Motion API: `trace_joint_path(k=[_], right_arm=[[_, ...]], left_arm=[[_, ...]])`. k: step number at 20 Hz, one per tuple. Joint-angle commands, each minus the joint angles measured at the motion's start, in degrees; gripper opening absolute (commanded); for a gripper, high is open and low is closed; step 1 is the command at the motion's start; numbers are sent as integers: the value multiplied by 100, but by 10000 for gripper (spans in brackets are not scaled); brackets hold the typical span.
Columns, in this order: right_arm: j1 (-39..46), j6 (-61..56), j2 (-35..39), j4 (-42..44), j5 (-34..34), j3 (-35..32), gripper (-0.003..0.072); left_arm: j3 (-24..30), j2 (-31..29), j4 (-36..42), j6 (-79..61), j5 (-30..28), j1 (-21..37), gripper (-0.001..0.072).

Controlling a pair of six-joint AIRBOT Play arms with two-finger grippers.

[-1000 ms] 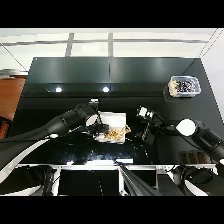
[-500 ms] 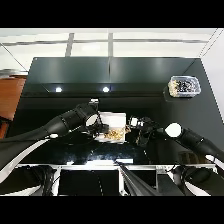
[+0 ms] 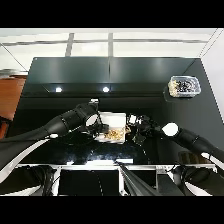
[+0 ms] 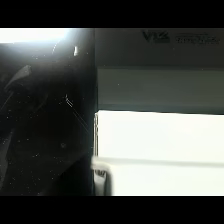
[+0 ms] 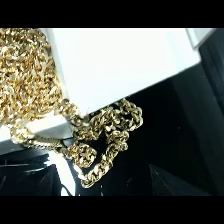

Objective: Fold the box and place the chain.

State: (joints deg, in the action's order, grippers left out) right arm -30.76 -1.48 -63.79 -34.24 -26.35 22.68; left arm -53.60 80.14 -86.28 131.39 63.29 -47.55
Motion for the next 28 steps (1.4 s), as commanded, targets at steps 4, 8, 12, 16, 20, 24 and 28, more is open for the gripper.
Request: trace_joint_path(k=[4,8,12,16,20,24,28], right_arm=[[-7,24,-70,107,74,26,544],[-7,24,-70,105,72,26,306],[-7,22,-70,107,74,26,20],[4,-221,-28,101,72,26,19],[11,-1493,435,-188,17,26,20],[13,-3348,1565,-1576,-616,118,20],[166,-4271,2629,-2092,-1499,566,20]], left_arm=[[0,4,-2,-2,0,4,31],[0,4,-2,-2,0,4,31],[0,4,-2,-2,4,4,31],[0,4,-2,-2,4,4,31],[0,4,-2,-2,9,4,31],[0,4,-2,-2,2,4,31],[0,4,0,-2,0,4,31]])
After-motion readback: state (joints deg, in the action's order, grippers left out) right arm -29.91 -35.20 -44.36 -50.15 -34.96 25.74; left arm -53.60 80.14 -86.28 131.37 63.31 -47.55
